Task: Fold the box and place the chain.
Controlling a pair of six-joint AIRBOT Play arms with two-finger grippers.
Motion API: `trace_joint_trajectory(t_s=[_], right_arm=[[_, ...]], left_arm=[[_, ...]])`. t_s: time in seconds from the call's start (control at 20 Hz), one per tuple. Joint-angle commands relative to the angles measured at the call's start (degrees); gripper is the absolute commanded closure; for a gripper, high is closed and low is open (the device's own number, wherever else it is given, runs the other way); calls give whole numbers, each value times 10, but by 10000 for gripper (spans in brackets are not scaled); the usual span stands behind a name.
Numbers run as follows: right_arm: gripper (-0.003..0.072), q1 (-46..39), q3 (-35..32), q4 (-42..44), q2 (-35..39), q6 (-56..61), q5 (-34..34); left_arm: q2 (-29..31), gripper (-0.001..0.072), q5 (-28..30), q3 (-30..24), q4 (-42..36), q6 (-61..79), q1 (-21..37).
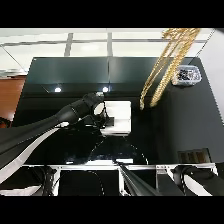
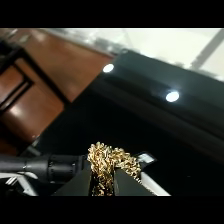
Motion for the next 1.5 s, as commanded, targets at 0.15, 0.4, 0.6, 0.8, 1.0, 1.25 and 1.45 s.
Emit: trace_joint_trajectory(t_s=[0.15, 0.4, 0.6, 0.8, 1.0, 1.25, 1.45], right_arm=[[677, 70, -20, 6, -2, 1, -36], [678, 88, -63, -1, -13, 0, -44], [677, 94, -122, -7, -13, -3, -73], [677, 94, -132, -50, -13, 2, -79], [677, 94, -132, -21, -13, 1, -112], [677, 94, -132, -13, -13, -11, -159], [677, 94, -132, -11, -13, -14, -185]], left_arm=[[0, 681, -2, 0, 0, 0, 0], [0, 681, -2, 0, 0, 0, 0], [0, 681, -2, 0, 0, 0, 0], [0, 681, -2, 0, 0, 0, 0], [0, 681, -2, 0, 0, 0, 0], [0, 681, -2, 0, 0, 0, 0], [0, 681, -2, 0, 0, 0, 0]])
